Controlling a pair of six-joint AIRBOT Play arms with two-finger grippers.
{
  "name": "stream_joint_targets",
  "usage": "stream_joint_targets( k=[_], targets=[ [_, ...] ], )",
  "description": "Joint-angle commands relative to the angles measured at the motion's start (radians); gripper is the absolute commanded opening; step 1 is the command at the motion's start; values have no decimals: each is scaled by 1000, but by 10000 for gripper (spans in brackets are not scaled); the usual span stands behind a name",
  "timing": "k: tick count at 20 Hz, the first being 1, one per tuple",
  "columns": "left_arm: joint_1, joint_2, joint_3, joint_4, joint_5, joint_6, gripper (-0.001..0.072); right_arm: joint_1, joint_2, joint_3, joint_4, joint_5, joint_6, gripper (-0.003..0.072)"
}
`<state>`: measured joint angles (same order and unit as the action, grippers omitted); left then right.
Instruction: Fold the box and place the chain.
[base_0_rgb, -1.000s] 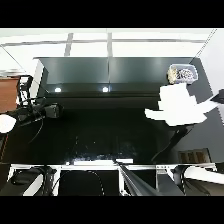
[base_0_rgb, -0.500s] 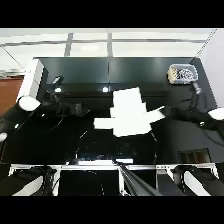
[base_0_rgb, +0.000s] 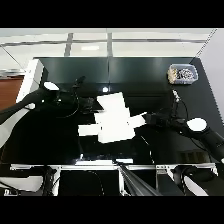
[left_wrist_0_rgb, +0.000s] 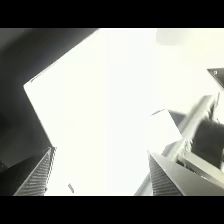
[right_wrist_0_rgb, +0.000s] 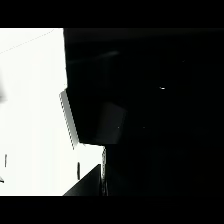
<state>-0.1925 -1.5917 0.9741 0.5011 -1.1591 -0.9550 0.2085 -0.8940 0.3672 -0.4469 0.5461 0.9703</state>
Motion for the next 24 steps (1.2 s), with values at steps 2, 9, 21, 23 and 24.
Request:
stream_joint_targets(
  k=[2, 9, 21, 23, 24],
  targets=[
    [0, -86, 60, 5, -92, 14, 713, 24, 2, -4, 9, -14, 7, 12],
    [7, -161, 173, 146, -201, 23, 707, 24, 2, -4, 9, 3, 7, 12],
    [-57, -219, 192, 9, -283, 179, 674, 24, 2, -4, 9, 2, 7, 12],
    [-64, -243, 192, 18, -358, 251, 567, 24, 2, -4, 9, 3, 7, 12],
    [-63, -249, 192, 34, -369, 269, 510, 24, 2, -4, 8, 3, 7, 12]
  ],
)
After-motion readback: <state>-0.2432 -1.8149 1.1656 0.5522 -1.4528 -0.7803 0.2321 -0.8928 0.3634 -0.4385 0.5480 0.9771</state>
